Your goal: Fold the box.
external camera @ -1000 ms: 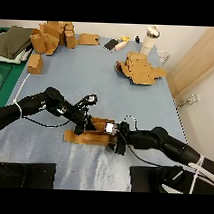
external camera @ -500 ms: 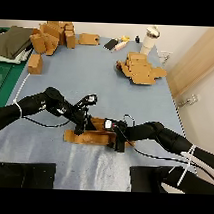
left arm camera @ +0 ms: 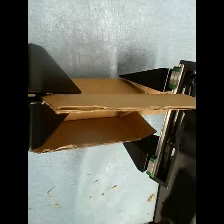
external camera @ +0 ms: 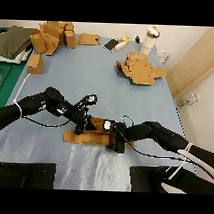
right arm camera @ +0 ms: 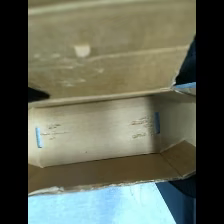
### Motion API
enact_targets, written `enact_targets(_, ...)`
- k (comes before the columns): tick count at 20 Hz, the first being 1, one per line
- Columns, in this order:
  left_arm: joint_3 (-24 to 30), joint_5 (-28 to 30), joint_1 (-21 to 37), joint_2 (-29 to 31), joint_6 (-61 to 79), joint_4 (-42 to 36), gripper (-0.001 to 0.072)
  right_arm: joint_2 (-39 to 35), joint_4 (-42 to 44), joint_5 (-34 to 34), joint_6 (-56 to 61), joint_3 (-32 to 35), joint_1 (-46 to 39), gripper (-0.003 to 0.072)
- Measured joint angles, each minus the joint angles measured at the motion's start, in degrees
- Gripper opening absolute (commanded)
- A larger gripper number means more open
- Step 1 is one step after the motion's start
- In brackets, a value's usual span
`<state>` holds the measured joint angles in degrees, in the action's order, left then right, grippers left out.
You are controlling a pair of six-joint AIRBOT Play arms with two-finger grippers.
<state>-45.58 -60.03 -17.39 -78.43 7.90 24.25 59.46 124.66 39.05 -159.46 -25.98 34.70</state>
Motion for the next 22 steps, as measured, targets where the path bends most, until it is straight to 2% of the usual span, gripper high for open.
enact_targets(2, 0.0, 0.0, 0.0, 0.0, 0.0, 0.0, 0.0013, 0.3, 0.1, 0.0, 0.0, 0.0, 0.0, 0.0670)
enact_targets(3, 0.0, 0.0, 0.0, 0.0, 0.0, 0.0, 0.0013, 0.3, 0.1, 0.0, 0.0, 0.0, 0.0, 0.0608)
enact_targets(5, 0.0, 0.0, 0.0, 0.0, 0.0, 0.0, 0.0012, 0.5, 0.1, 0.0, 0.0, 0.0, 0.0, 0.0606)
enact_targets(7, 0.0, 0.0, 0.0, 0.0, 0.0, 0.0, 0.0013, 0.5, 0.1, -0.1, 0.0, 0.0, 0.0, 0.0466)
enact_targets(8, 0.0, 0.0, 0.0, 0.0, 0.0, 0.0, 0.0013, 0.5, 0.1, -0.1, 0.0, 0.0, 0.0, 0.0438)
enact_targets(22, 0.0, 0.0, 0.0, 0.0, 0.0, 0.0, 0.0012, 0.5, 0.2, 0.0, 0.0, 0.0, 0.0, 0.0438)
